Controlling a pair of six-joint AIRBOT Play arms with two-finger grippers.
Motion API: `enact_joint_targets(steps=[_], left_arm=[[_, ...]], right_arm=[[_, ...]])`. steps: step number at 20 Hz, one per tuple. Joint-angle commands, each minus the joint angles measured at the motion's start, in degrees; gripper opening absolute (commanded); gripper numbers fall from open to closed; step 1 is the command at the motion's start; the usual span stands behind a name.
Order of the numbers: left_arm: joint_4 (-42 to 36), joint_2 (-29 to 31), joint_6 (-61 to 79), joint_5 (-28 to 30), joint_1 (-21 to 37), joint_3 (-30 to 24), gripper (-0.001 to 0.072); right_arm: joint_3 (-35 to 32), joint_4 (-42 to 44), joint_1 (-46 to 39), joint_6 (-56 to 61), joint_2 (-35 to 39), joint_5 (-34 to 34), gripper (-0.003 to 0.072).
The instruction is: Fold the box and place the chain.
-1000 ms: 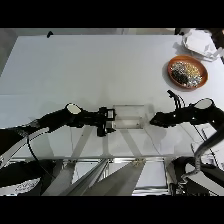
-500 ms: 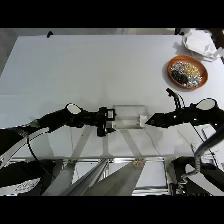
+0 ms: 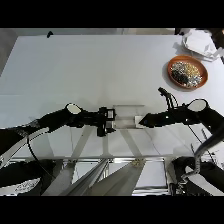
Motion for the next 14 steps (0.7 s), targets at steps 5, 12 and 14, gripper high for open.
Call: enact_joint_targets(steps=[5,12,14], left_arm=[[0.0,0.0,0.0,0.0,0.0,0.0,0.0086],[0.0,0.0,0.0,0.0,0.0,0.0,0.0086],[0.0,0.0,0.0,0.0,0.0,0.0,0.0086]], right_arm=[[6.4,-19.8,12.4,25.0,0.0,-6.7,0.0487],[11.0,-30.1,21.9,42.6,-2.2,-6.4,0.0486],[12.7,-30.5,23.7,45.2,-3.9,-6.5,0.0485]])
